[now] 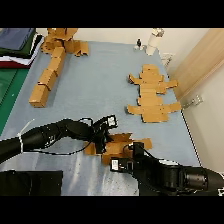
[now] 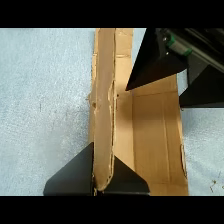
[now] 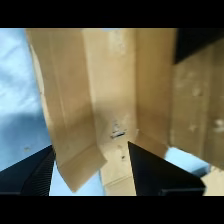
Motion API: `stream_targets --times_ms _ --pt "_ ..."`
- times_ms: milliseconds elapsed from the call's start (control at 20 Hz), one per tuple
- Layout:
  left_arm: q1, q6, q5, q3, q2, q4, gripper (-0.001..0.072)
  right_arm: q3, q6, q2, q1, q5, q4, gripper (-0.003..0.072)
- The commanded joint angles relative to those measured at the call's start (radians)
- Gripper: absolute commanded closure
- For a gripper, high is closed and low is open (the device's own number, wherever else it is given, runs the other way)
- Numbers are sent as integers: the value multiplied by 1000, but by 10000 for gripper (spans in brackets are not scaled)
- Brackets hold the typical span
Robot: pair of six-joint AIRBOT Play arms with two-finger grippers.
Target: Fold the box.
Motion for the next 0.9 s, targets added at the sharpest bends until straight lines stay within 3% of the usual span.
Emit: stream_targets --times_ms 0,250,400,550,700,850 --pt "0 0 0 0 0 0 697 16 101 21 0 -8 -54 -26" --pt "0 0 0 0 0 0 697 15 211 95 -3 -33 -169 -27" --pt "0 0 0 0 0 0 697 15 211 96 -35 -51 -169 -27" --pt "0 0 0 0 0 0 696 4 180 96 -89 5 -156 -26" --pt "0 0 0 0 0 0 697 -31 33 101 -211 150 -32 -27" --pt "0 0 0 0 0 0 697 -36 -298 100 -420 250 224 -27"
